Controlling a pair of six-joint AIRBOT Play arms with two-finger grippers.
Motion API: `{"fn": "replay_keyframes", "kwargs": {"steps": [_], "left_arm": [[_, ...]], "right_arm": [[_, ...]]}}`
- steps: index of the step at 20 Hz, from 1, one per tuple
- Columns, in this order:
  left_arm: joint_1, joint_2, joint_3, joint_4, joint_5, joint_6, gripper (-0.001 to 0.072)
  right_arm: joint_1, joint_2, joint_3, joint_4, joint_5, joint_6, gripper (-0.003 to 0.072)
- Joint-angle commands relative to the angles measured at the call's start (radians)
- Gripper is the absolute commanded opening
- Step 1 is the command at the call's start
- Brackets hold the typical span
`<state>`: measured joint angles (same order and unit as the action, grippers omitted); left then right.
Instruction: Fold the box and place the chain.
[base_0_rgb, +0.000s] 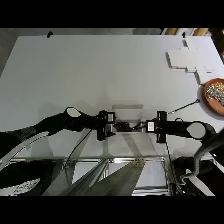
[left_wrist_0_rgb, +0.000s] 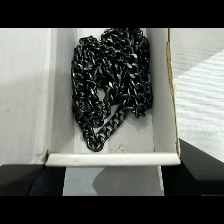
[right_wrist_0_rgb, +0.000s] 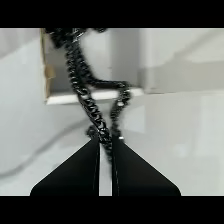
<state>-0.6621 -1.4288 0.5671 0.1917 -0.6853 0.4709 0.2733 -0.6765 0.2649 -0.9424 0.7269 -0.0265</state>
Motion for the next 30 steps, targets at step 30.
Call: {"fn": "replay_keyframes", "kwargs": {"steps": [30], "left_arm": [[0.0,0.0,0.0,0.0,0.0,0.0,0.0254]], "right_arm": [[0.001,-0.094,0.124,0.362,0.149,0.207,0.0267]]}}
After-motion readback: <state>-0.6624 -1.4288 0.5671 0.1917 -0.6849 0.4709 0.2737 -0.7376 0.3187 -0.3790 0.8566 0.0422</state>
